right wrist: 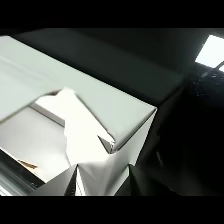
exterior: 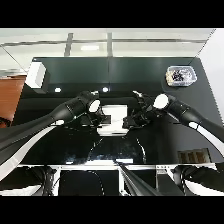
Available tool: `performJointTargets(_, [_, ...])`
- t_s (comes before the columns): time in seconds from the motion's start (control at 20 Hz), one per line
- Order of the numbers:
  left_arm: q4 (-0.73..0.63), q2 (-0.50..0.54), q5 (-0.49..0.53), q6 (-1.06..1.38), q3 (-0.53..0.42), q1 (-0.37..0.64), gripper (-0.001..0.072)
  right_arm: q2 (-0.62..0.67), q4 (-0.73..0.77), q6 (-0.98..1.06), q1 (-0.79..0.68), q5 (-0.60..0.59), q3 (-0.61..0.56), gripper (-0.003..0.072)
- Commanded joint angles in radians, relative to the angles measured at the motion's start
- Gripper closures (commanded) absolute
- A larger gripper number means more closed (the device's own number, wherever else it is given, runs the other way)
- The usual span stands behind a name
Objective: Fold the box and place the chain.
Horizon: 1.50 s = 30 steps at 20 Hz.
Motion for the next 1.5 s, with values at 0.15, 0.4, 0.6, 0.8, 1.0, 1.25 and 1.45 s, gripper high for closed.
performJointTargets(0.15, [0.002,0.0,-0.003,0.002,0.0,0.0,0.0681,0.0,-0.143,0.132,0.043,-0.015,0.037,0.0334])
performJointTargets(0.4, [0.002,0.0,-0.002,0.002,0.0,0.0,0.0681,-0.005,-0.343,0.373,0.104,-0.015,0.103,0.0384])
performJointTargets(0.6, [0.002,0.0,0.0,0.002,0.0,0.0,0.0681,-0.069,-0.5,0.545,0.188,0.055,0.196,0.0384])
performJointTargets(0.8, [0.002,0.0,0.0,0.002,0.0,0.0,0.0681,-0.119,-0.596,0.643,0.254,0.122,0.263,0.0464])
performJointTargets(1.0, [0.002,0.0,0.0,0.002,0.0,0.0,0.0681,-0.135,-0.64,0.718,0.283,0.126,0.268,0.0466])
performJointTargets(1.25, [0.002,0.0,-0.003,0.002,0.0,0.0,0.0681,-0.158,-0.643,0.742,0.282,0.134,0.268,0.0466])
performJointTargets(1.45, [0.002,0.0,-0.002,0.002,0.0,0.0,0.0681,-0.18,-0.643,0.795,0.282,0.14,0.268,0.0466])
